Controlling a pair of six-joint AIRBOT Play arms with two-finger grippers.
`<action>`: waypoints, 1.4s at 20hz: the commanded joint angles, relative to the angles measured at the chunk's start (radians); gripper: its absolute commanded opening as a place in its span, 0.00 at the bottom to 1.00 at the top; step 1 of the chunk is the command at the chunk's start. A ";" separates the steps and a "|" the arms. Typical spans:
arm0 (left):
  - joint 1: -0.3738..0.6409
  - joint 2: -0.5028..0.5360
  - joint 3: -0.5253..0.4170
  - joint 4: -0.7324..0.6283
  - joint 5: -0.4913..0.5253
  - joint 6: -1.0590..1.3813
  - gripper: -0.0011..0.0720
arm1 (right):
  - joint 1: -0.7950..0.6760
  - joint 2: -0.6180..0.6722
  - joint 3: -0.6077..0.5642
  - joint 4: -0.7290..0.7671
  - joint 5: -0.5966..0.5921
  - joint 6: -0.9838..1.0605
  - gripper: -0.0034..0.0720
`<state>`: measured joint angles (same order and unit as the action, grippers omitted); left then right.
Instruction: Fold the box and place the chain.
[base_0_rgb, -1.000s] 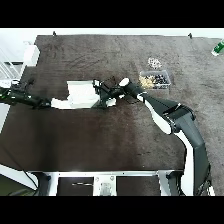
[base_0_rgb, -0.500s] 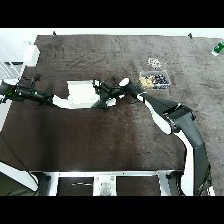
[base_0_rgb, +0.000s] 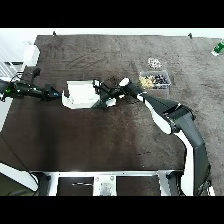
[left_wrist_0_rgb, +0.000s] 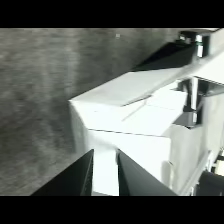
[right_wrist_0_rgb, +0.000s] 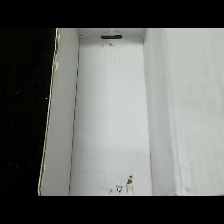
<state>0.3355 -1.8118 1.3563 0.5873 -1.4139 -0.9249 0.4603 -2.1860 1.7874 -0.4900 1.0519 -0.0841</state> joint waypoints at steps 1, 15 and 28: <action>-0.005 0.001 0.001 -0.029 -0.018 0.016 0.42 | 0.000 0.000 0.000 0.000 0.000 0.000 0.82; -0.005 0.001 -0.050 0.023 -0.040 -0.017 0.45 | 0.000 0.000 0.000 0.000 0.000 0.000 0.82; -0.069 0.062 -0.047 0.048 0.044 -0.030 0.45 | 0.000 0.000 0.000 0.001 0.000 0.000 0.82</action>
<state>0.2760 -1.7813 1.3079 0.6025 -1.4197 -0.9436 0.4603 -2.1860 1.7874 -0.4896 1.0519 -0.0841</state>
